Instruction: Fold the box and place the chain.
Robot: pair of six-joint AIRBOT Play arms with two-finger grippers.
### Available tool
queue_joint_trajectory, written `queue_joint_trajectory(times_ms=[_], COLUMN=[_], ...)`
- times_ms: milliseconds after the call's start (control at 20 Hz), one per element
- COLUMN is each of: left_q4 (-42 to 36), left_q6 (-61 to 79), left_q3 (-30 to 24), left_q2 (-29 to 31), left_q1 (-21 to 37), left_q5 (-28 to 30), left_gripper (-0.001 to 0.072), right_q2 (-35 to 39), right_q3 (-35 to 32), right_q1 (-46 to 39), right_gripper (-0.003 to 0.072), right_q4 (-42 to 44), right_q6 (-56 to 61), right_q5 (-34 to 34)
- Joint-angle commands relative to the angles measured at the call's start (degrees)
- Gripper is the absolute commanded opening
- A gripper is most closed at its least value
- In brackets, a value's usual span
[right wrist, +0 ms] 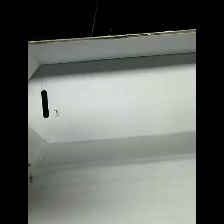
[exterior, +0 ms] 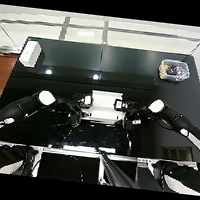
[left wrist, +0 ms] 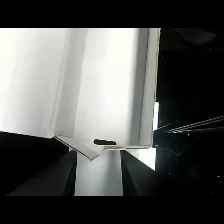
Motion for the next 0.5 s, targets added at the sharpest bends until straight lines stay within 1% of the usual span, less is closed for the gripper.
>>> queue_joint_trajectory(times_ms=[0,150,200,250,350,450], left_q4=[-1.14,-1.81,-3.41,-6.27,-15.30,-16.72], left_q6=[0.09,0.07,0.07,0.13,3.65,6.21], left_q3=[0.04,0.04,0.04,0.04,0.04,0.04], left_q2=[-0.04,-0.15,-0.57,-1.31,-3.56,-5.01], left_q1=[-0.04,-0.11,-0.11,-0.11,-0.13,-0.09], left_q5=[-0.57,-0.70,-0.72,-0.68,-0.87,-0.63], left_gripper=[0.0329,0.0321,0.0272,0.0272,0.0274,0.0273], right_q2=[0.04,0.04,0.04,0.04,0.04,0.04], right_q3=[0.00,0.00,-0.02,0.00,0.00,0.00], right_q1=[0.02,0.02,0.02,0.02,0.02,0.02], right_gripper=[0.0191,0.0191,0.0191,0.0191,0.0191,0.0191], right_q4=[0.04,0.02,0.02,0.04,0.04,0.02], right_q6=[0.09,0.07,0.09,0.09,0.09,0.09], right_q5=[0.11,0.11,0.11,0.11,0.09,0.09])
